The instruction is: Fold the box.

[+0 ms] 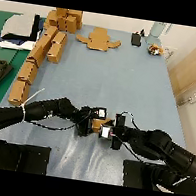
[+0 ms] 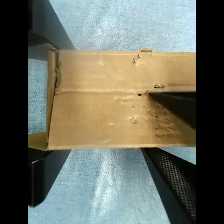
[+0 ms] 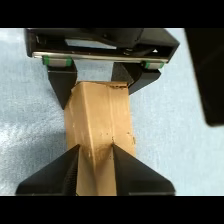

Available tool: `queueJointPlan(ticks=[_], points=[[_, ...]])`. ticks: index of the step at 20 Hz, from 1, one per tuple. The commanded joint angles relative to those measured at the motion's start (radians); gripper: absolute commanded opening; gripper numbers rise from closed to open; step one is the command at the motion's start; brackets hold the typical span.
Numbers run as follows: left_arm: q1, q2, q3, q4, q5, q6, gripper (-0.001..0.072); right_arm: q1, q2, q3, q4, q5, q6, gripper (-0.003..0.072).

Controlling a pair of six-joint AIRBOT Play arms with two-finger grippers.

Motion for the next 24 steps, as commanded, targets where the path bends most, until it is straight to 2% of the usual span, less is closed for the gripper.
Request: queueJointPlan(ticks=[1,17,18,24], points=[[0.000,0.000,0.000,0.000,0.000,0.000,0.0472,-0.001,0.006,0.000,-0.005,0.003,0.000,0.0276],[0.000,0.000,0.000,0.000,0.000,0.000,0.0472,-0.001,0.056,0.000,-0.003,-0.004,0.000,0.0258],[0.000,0.000,0.000,0.000,0.000,0.000,0.0472,-0.001,0.056,0.000,-0.003,-0.007,0.000,0.0219],[0.000,0.000,0.000,0.000,0.000,0.000,0.0472,0.023,0.052,-0.003,0.023,-0.023,0.001,0.0219]])
